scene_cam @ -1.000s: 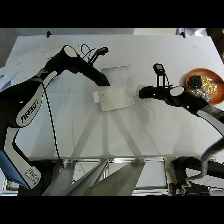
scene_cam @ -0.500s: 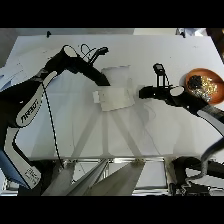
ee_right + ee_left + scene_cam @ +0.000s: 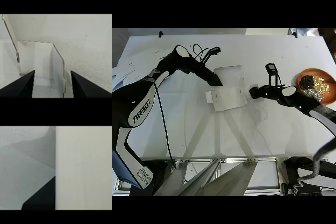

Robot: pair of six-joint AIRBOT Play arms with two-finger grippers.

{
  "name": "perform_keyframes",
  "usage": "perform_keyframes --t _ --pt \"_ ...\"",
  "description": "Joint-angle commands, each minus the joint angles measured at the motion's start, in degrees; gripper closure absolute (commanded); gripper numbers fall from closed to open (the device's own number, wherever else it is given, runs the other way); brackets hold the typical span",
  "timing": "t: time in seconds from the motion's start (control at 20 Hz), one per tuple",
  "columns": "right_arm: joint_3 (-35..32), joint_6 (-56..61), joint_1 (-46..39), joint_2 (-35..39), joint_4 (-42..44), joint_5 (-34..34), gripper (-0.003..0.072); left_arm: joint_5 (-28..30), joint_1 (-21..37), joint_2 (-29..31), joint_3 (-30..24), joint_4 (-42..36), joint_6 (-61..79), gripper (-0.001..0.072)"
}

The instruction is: Fold the box and place the chain.

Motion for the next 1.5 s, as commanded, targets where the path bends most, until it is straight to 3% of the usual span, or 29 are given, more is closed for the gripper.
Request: perform_keyframes --t 0.0,0.25,0.45,0.75,1.05,1.2,1.45 --pt "0.0 0.0 0.0 2.5 -5.6 -0.4 0.0188 -3.0 0.0 1.2 0.0 0.0 0.7 0.0703" --pt "0.0 0.2 -0.4 11.3 -21.7 -1.9 0.0186 -9.8 0.0 7.3 0.0 0.7 6.5 0.0711" --pt "0.0 0.2 -2.5 16.2 -21.9 -3.0 0.0186 -10.1 0.1 13.3 0.0 1.0 7.5 0.0712" --pt "0.0 0.2 -2.5 16.4 -21.9 -4.8 0.0186 -12.5 0.0 20.6 -1.2 5.4 6.0 0.0712" --pt "0.0 0.2 -2.5 16.4 -21.9 -4.8 0.0186 -13.4 0.9 26.3 -10.0 7.2 8.0 0.0712" --pt "0.0 0.2 -2.5 16.4 -21.9 -4.8 0.0186 -8.7 0.5 26.4 -16.4 7.5 13.7 0.0712" --pt "0.0 0.2 -2.5 16.4 -21.9 -4.8 0.0186 6.8 -0.6 26.0 -24.3 -1.3 28.9 0.0710"
